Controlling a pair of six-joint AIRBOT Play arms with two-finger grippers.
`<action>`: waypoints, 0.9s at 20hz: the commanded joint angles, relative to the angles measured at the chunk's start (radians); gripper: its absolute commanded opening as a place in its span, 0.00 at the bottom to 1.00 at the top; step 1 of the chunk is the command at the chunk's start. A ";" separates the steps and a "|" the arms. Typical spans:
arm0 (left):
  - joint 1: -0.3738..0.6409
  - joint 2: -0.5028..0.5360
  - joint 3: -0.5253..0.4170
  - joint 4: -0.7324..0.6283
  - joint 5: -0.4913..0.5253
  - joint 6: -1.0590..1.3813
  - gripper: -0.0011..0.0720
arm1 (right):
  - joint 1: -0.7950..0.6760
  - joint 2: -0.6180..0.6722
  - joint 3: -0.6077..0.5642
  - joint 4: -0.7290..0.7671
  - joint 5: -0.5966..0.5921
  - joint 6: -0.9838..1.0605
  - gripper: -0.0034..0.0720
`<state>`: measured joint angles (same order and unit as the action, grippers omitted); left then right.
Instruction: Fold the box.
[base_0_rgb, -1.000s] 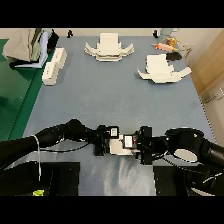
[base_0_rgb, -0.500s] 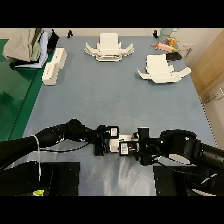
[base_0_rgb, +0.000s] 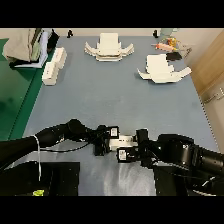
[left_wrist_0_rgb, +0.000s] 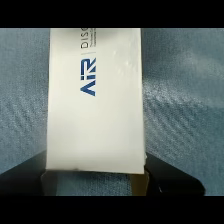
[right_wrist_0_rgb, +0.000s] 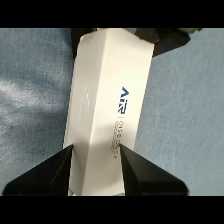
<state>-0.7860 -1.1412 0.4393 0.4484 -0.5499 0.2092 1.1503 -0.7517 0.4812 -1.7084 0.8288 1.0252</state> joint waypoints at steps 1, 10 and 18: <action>0.000 0.000 0.000 0.000 0.000 0.000 0.72 | 0.011 0.001 0.000 -0.004 -0.001 0.015 0.44; 0.000 0.000 0.000 0.000 0.000 0.000 0.72 | 0.011 0.071 0.001 0.003 -0.019 0.016 0.73; 0.000 0.000 0.000 0.000 0.000 0.000 0.72 | 0.011 0.039 0.002 -0.113 -0.051 0.061 0.73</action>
<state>-0.7860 -1.1412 0.4393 0.4473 -0.5499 0.2058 1.1614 -0.7109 0.4820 -1.7710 0.7891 1.0615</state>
